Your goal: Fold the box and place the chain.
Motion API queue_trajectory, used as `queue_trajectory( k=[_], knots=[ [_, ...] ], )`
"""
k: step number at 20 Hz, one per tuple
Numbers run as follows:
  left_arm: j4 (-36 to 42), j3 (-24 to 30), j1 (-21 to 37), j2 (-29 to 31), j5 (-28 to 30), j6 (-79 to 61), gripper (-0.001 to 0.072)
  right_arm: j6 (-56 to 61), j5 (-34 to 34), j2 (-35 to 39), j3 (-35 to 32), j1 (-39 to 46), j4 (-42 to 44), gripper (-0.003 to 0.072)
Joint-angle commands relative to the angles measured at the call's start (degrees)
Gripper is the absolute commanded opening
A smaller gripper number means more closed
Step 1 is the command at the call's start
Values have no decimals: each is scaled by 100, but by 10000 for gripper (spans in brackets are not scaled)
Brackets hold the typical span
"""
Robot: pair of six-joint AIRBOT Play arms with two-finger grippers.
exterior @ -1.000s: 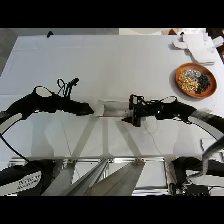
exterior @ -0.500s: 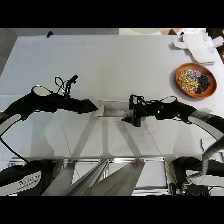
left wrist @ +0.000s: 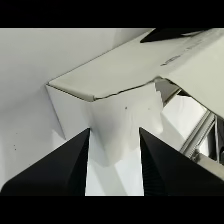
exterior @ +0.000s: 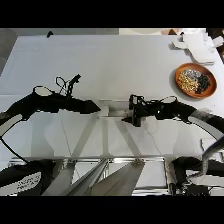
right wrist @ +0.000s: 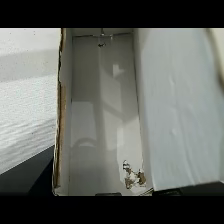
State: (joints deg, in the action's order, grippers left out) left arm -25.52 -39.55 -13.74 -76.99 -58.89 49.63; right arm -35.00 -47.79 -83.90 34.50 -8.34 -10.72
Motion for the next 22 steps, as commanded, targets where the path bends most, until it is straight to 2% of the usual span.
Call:
queue_trajectory(
  k=[1, 7, 18, 20, 21, 22],
  knots=[
    [-28, 2, -153, 2, 122, -186, 360, 2, -2, -2, 0, -4, 0, 504],
    [-715, 2, -166, 2, 326, -181, 360, 2, -2, -2, 0, -4, 2, 504],
    [-691, 0, -354, 0, 732, -181, 373, 2, -2, -2, 0, -4, 0, 504],
    [-570, 0, -424, 4, 728, -181, 501, 2, -2, -2, 0, -4, 0, 504],
    [-511, 0, -422, 4, 723, -179, 587, 2, -2, -2, 0, -4, 0, 504],
    [-470, 0, -422, 7, 721, -164, 619, 2, -2, -2, 0, -4, 0, 504]
  ],
)
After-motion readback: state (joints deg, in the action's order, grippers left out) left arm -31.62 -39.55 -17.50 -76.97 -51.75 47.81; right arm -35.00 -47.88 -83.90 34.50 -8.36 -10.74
